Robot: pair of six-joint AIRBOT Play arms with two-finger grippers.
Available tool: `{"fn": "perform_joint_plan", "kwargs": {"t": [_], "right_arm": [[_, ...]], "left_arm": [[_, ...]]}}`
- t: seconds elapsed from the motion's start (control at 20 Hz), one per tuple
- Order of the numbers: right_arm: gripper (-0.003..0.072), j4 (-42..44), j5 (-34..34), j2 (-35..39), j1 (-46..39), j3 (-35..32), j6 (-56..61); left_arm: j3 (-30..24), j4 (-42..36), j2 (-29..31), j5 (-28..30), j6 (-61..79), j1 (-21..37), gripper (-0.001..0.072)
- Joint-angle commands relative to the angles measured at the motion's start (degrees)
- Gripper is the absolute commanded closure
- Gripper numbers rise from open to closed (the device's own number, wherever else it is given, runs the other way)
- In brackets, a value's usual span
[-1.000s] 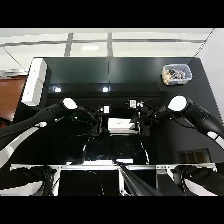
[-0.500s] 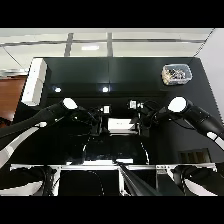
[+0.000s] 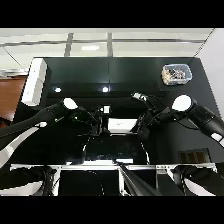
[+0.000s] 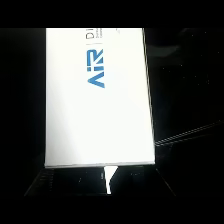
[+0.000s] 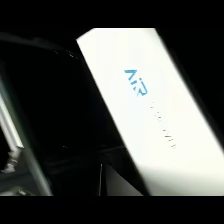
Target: Fold the box and place the chain.
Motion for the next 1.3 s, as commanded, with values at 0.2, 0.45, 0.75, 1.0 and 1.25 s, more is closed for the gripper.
{"fn": "perform_joint_plan", "kwargs": {"t": [0.2,0.45,0.75,1.0,1.25], "right_arm": [[0.0672,6.91,-9.14,-4.11,-0.17,-0.31,17.35],[0.0672,2.25,-13.14,-7.76,-0.17,-3.72,19.58],[0.0672,1.44,-8.2,-3.19,-2.86,-2.54,19.28],[0.0672,-3.34,1.86,10.75,-16.87,1.09,18.91],[0.0671,-9.99,8.35,16.61,-30.45,0.98,19.93]], "left_arm": [[0.04,0.09,-0.02,0.0,0.13,0.0,0.0304],[0.04,0.07,-0.02,-0.15,0.13,0.02,0.0304],[0.04,0.02,0.0,-0.24,0.11,0.04,0.0304],[1.57,1.55,1.14,-0.81,-5.29,0.22,0.0014],[6.78,10.47,6.36,-10.54,-18.38,0.13,-0.0004]]}}
